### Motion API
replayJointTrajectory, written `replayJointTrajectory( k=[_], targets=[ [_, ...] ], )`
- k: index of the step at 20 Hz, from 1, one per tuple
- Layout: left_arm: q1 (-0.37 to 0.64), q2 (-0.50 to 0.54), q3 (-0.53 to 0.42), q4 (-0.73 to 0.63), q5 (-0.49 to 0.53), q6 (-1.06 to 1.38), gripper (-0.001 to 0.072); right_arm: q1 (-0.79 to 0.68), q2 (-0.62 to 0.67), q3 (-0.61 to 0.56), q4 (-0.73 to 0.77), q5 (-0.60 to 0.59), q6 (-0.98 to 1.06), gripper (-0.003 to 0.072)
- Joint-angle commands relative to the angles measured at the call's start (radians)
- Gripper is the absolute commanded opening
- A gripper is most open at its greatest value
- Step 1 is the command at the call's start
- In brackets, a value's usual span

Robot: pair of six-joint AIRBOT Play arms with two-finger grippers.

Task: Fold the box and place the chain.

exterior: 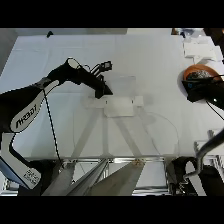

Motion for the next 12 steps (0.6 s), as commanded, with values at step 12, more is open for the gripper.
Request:
replayJointTrajectory(
  k=[12],
  targets=[
    [-0.001,-0.011,0.0,0.043,-0.007,0.053,0.0008,0.0,0.001,0.001,0.0,-0.001,0.0,0.0291]
  ],
)
